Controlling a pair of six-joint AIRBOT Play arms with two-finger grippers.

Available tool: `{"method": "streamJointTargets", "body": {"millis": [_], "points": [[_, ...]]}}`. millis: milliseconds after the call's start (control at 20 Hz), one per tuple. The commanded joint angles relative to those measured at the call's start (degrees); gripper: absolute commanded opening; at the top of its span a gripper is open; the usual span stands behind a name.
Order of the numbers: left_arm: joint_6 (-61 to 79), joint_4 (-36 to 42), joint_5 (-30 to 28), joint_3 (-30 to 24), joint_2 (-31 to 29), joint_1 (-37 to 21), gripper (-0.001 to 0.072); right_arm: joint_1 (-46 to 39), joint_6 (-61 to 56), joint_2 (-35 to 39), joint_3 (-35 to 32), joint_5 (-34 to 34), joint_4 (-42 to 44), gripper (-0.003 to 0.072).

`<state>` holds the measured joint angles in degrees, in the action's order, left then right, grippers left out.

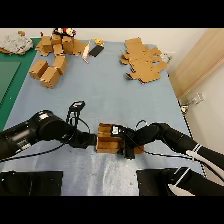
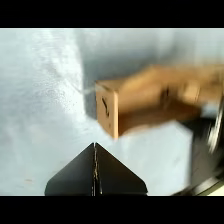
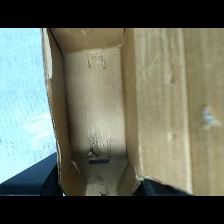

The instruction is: Fold the box.

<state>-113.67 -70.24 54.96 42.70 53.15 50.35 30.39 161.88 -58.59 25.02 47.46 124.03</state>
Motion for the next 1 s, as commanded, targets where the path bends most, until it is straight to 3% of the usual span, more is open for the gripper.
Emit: {"method": "streamJointTargets", "body": {"millis": [0, 150, 350, 450, 500, 600, 650, 900, 950], "points": [[34.32, 3.39, -0.48, -2.08, -4.39, -1.16, 0.001, 0.07, -0.02, -0.02, 0.04, 0.0, 0.0, 0.0452], [50.66, -0.66, -2.54, -2.1, -2.27, -5.73, 0.0011, 0.07, -0.02, -0.02, 0.04, 0.0, 0.0, 0.0452], [73.83, -0.59, -12.24, -2.08, 3.69, -11.3, 0.001, 0.07, -0.02, -0.02, 0.04, 0.0, 0.0, 0.0452], [85.48, 9.81, -14.47, -2.05, 6.93, -13.64, 0.0009, 0.07, -0.02, -0.02, 0.04, 0.0, 0.0, 0.0452], [92.54, 20.55, -14.19, -2.08, 8.46, -15.78, 0.0009, 0.07, -0.02, -0.02, 0.04, 0.0, 0.0, 0.0452], [109.63, 40.87, -6.93, -2.1, 10.88, -21.14, 0.0009, 0.07, -0.02, -0.02, 0.02, 0.0, 0.0, 0.0452], [115.67, 44.7, -2.56, -2.1, 11.54, -23.47, 0.0009, 0.07, -0.02, -0.02, 0.04, 0.0, 0.0, 0.0452], [119.27, 32.5, 1.03, -2.1, 11.8, -28.37, 0.0012, 0.07, -0.02, -0.02, 0.02, 0.0, -0.17, 0.0452], [119.3, 30.88, 0.74, -2.34, 11.89, -28.83, 0.013, 0.07, -0.02, -0.02, 0.04, 0.0, -0.17, 0.0451]]}}
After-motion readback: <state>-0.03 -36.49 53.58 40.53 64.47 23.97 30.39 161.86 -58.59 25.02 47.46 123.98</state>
